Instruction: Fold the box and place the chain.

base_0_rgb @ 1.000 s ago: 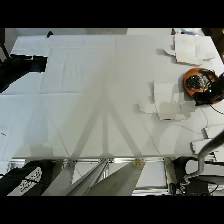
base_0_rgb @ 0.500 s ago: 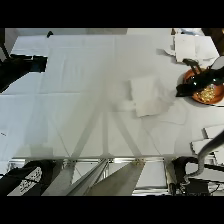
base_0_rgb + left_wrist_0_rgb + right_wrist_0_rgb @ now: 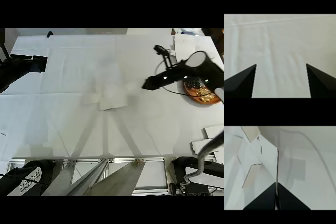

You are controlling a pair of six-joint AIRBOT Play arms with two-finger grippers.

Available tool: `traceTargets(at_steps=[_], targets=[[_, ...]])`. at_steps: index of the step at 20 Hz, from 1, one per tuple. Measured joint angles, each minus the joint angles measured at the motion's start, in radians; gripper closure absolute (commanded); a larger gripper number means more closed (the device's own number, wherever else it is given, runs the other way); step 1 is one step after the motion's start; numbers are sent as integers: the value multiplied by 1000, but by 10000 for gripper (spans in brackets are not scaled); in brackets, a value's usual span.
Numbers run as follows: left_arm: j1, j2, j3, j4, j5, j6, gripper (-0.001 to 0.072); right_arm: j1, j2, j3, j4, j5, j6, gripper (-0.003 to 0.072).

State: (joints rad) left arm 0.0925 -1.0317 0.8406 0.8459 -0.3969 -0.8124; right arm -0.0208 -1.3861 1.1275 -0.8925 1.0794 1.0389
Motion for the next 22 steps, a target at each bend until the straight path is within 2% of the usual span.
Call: traceTargets(at_steps=[5,9,15,22], targets=[[0,0,0,0,0,0,10,91,86,-183,62,-325,-27,674],[0,0,0,0,0,0,10,110,126,-317,59,-492,-36,675],[0,0,0,0,0,0,10,116,101,-370,24,-591,-46,674],[0,0,0,0,0,0,10,116,89,-379,16,-633,-43,673]])
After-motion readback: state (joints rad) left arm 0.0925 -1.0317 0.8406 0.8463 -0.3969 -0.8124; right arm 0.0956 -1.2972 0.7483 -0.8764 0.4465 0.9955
